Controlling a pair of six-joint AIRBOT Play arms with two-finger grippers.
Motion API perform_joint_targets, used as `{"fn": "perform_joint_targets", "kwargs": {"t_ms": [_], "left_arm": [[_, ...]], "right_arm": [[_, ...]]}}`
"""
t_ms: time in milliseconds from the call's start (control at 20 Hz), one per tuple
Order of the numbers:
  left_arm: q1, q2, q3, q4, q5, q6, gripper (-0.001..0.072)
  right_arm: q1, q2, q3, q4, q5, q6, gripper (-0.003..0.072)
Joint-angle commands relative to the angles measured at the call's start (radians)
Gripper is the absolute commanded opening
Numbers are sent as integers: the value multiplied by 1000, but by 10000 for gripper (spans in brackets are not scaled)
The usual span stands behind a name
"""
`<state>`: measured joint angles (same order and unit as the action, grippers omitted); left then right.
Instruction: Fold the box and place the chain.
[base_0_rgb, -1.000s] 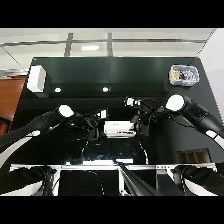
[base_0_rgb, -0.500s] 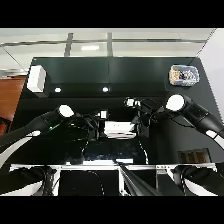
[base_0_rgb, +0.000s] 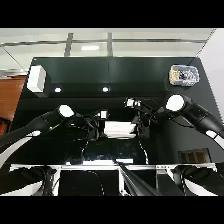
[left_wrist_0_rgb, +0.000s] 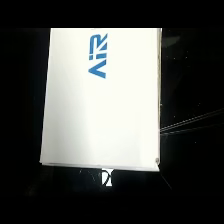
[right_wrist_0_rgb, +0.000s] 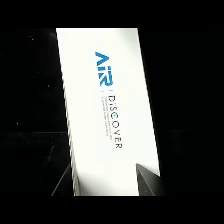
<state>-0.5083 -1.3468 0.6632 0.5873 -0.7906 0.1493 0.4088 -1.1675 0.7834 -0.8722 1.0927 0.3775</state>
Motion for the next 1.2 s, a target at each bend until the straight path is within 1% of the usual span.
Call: {"fn": "perform_joint_targets", "kwargs": {"t_ms": [0,150,250,450,600,900,1000,1150], "left_arm": [[1,-1,0,0,2,0,401],[1,-1,0,0,2,0,401],[1,-1,0,0,2,0,401],[1,-1,0,0,2,0,401],[1,-1,0,-1,2,0,401],[1,-1,0,-1,2,0,401],[1,-1,0,-1,5,0,401],[1,-1,0,-1,14,0,401]], "right_arm": [[1,-1,0,0,-4,1,507],[1,-2,0,-10,-4,0,507],[1,-2,0,-47,8,3,507],[6,-2,0,-51,6,8,507],[5,0,1,-41,8,8,507],[5,22,30,-18,51,13,507],[3,37,51,-15,51,43,506],[3,61,74,-15,52,142,506]]}}
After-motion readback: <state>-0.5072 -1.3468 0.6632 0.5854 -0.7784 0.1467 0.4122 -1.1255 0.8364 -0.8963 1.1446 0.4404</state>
